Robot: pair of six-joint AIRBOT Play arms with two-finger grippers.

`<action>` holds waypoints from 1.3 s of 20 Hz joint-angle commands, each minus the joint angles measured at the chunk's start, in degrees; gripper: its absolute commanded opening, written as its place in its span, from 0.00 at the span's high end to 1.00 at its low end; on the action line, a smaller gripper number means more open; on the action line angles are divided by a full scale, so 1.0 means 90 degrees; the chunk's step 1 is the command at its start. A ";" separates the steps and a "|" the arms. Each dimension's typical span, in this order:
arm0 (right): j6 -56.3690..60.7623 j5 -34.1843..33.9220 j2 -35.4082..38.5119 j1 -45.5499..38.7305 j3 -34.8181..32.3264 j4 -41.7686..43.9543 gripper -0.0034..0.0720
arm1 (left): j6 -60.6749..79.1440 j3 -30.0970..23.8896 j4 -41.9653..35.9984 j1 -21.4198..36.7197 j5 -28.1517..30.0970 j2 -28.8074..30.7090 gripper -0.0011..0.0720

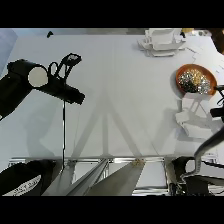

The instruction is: Fold the box and place the chain.

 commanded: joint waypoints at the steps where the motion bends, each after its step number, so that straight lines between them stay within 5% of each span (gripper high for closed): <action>1: -0.0044 0.0182 0.0559 0.0794 0.0005 0.0942 0.94 | 0.0002 -0.0002 0.0000 0.0002 0.0002 0.0005 0.97; 7: -0.0046 -0.0204 0.1761 0.2560 -0.0080 0.4019 0.94 | 0.0002 -0.0002 0.0000 0.0002 0.0002 0.0005 0.97; 13: 0.1035 -0.1875 0.2232 0.4860 -0.1251 0.4524 0.94 | 0.0238 -0.0002 0.0029 0.0002 0.0602 0.0000 0.96; 16: 0.1639 -0.2642 0.2232 0.5770 -0.1763 0.4520 0.94 | 0.1146 -0.0039 -0.0010 0.0226 0.0508 -0.0005 0.25; 17: 0.1758 -0.2771 0.2232 0.6028 -0.1819 0.4507 0.94 | 0.1494 -0.0104 -0.0134 0.0437 0.0515 -0.0012 0.25; 22: 0.2072 -0.3087 0.2232 0.6501 -0.1821 0.4483 0.94 | 0.4913 -0.0928 -0.4303 0.2404 -0.0670 -0.0498 0.20; 26: 0.2072 -0.3082 0.2232 0.6501 -0.1821 0.4478 0.94 | 0.6161 -0.1717 -0.5095 0.2555 -0.0520 -0.0913 0.20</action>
